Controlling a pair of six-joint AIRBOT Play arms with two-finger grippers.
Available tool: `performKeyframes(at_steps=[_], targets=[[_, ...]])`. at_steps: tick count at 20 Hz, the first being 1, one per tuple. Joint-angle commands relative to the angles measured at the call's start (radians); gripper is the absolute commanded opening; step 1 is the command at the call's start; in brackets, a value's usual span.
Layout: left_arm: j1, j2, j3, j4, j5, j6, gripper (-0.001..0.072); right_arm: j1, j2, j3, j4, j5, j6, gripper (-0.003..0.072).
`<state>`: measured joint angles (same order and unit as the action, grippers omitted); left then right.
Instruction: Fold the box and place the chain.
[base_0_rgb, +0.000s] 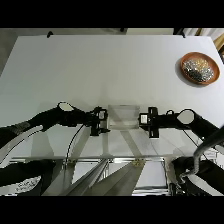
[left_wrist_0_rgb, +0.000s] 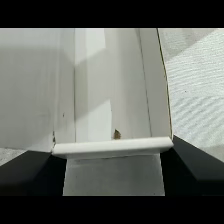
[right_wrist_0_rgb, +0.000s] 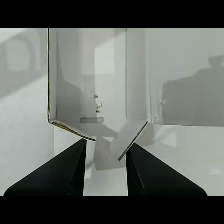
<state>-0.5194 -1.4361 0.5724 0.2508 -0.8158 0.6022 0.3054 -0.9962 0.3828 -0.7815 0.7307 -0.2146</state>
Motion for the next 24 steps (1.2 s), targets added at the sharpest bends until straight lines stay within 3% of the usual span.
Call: performKeyframes(at_steps=[1, 14, 24], targets=[[0.0, 0.0, 0.0, 0.0, 0.0, 0.0, 0.0212, 0.0, -0.001, 0.0, 0.024, 0.017, 0.0, 0.0226], [0.0, 0.0, 0.0, 0.0, 0.0, 0.0, 0.0212, 0.032, -0.001, 0.0, 0.064, 0.001, -0.027, 0.0178], [0.0, 0.0, 0.0, 0.0, 0.0, 0.0, 0.0212, 0.082, -0.002, 0.0, 0.064, -0.076, -0.03, 0.0131]])
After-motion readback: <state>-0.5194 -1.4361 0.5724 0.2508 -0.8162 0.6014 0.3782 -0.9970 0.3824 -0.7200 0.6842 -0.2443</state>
